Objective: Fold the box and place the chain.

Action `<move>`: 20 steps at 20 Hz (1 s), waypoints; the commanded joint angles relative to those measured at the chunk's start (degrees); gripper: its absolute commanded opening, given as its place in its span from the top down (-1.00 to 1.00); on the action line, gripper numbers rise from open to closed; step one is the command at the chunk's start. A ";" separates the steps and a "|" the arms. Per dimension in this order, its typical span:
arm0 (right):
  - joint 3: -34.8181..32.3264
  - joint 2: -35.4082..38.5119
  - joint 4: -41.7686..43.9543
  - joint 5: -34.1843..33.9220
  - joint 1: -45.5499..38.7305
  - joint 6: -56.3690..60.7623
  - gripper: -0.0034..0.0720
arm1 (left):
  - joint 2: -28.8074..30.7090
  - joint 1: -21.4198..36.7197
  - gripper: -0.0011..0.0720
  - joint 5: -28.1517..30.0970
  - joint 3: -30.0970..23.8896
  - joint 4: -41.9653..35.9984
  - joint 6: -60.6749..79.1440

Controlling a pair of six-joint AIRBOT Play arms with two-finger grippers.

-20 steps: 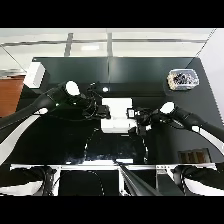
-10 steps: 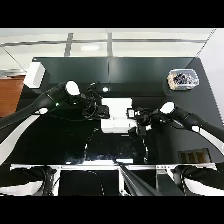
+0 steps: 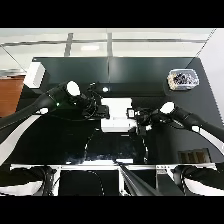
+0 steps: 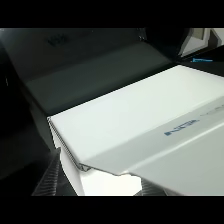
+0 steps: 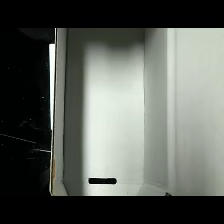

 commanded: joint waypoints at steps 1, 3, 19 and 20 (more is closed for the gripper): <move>0.02 0.00 0.02 0.00 0.04 0.02 0.10 | -0.11 0.00 -0.49 1.40 0.00 1.05 -1.27; 0.02 0.02 0.02 0.00 0.04 0.02 0.11 | -0.31 0.02 -0.49 1.31 0.00 1.05 -1.25; 0.02 0.00 0.02 0.00 0.04 0.02 0.10 | -2.29 0.04 -0.49 1.07 0.07 1.03 -1.25; 0.02 0.00 0.02 0.00 0.04 0.02 0.10 | -2.29 0.07 -0.49 1.05 0.20 1.01 -1.25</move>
